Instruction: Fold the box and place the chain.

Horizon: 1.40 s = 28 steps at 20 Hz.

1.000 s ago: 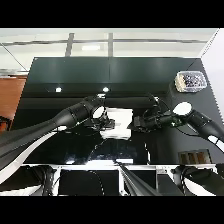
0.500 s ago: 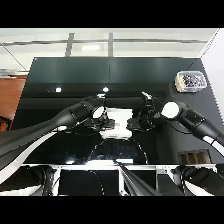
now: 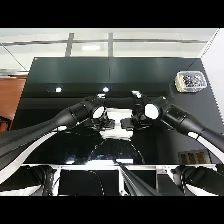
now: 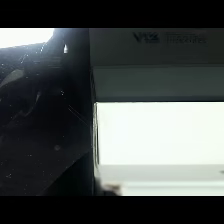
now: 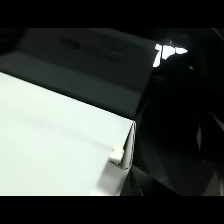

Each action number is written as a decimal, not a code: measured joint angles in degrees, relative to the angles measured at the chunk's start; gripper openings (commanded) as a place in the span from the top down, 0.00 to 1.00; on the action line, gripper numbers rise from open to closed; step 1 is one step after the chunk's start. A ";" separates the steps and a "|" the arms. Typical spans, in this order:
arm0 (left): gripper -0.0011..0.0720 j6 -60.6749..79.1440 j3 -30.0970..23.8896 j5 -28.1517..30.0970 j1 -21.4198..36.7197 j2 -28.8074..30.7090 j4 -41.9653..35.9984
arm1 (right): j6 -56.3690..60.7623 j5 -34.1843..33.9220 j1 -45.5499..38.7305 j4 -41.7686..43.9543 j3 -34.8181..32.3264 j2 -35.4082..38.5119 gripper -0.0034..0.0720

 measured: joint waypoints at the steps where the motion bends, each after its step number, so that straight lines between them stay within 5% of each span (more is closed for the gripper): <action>1: 0.95 0.02 0.00 0.00 0.00 0.00 -0.02 | 1.20 0.31 0.59 -0.98 0.20 -0.50 0.48; 5: 0.95 -0.02 0.00 0.00 0.00 0.00 -0.02 | 4.90 1.18 2.47 -3.63 0.57 -2.21 0.55; 28: 0.95 -0.02 0.00 0.00 0.02 0.00 0.00 | 18.67 9.84 6.62 -10.49 8.48 -8.87 0.55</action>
